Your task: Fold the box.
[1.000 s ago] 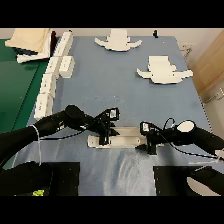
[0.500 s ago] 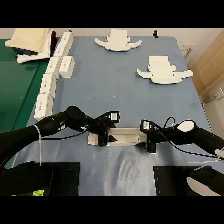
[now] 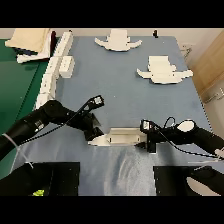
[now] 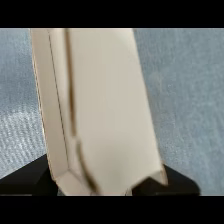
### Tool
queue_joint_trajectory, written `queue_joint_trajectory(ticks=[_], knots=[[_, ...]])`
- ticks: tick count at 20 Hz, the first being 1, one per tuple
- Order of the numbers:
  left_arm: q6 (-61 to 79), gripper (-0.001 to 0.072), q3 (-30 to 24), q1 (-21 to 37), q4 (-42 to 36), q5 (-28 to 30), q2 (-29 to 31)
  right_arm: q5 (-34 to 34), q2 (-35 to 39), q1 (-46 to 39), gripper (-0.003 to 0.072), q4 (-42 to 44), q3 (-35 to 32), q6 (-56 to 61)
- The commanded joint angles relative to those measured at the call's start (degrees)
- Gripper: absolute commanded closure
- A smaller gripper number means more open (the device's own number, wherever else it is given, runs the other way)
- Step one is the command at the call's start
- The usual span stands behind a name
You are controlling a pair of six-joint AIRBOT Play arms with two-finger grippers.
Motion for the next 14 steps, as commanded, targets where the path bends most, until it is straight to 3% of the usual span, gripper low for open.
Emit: queue_joint_trajectory(ticks=[1, 4, 7, 14], knots=[[-20.55, 0.0692, 0.04, 0.07, 2.97, -12.13, 6.01, 0.2, 0.0, 0.04, 0.0184, 0.04, -0.04, 0.0], [-26.14, 0.0692, 0.15, -7.65, -8.79, -6.03, 4.85, 0.2, 0.0, 0.04, 0.0184, 0.04, -0.04, 0.0], [-35.26, 0.0692, 2.16, -13.29, -11.45, 4.17, -0.59, 0.17, 0.0, 0.04, 0.0184, 0.04, -0.04, 0.0], [-37.05, 0.0692, 8.48, -9.84, -22.82, 19.02, -11.39, 0.17, 0.0, 0.04, 0.0185, 0.04, -0.04, 0.0]])
